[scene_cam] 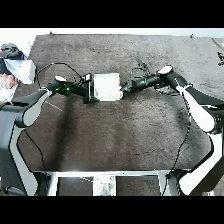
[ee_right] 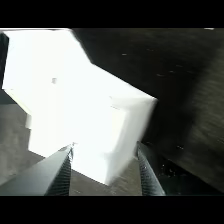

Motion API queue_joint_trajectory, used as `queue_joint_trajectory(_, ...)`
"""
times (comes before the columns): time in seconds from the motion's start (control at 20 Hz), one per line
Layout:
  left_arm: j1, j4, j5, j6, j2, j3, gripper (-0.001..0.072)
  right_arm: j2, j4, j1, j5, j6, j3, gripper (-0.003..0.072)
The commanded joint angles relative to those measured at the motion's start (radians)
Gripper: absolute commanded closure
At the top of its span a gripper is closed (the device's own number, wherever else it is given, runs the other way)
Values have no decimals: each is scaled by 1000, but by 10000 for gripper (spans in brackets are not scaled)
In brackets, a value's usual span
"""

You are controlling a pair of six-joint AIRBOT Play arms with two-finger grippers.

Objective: Fold the box and place the chain.

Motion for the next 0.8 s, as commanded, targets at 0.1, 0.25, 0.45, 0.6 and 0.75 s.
queue_joint_trajectory(0.1, 0, 0, 0, 0, 0, 0, 386, 1, -197, 61, -2, 159, 87, 239)
queue_joint_trajectory(0.25, 0, 0, -2, 0, 0, 0, 386, 1, -276, 100, -1, 226, 131, 239)
queue_joint_trajectory(0.45, 0, 0, -2, 0, 0, 0, 386, -1, -404, 163, -24, 315, 160, 239)
queue_joint_trajectory(0.6, 0, 0, -2, 0, 0, 0, 386, -1, -491, 203, -40, 349, 164, 240)
queue_joint_trajectory(0.75, 0, 0, -2, 0, 0, 0, 386, -1, -601, 233, -71, 410, 164, 239)
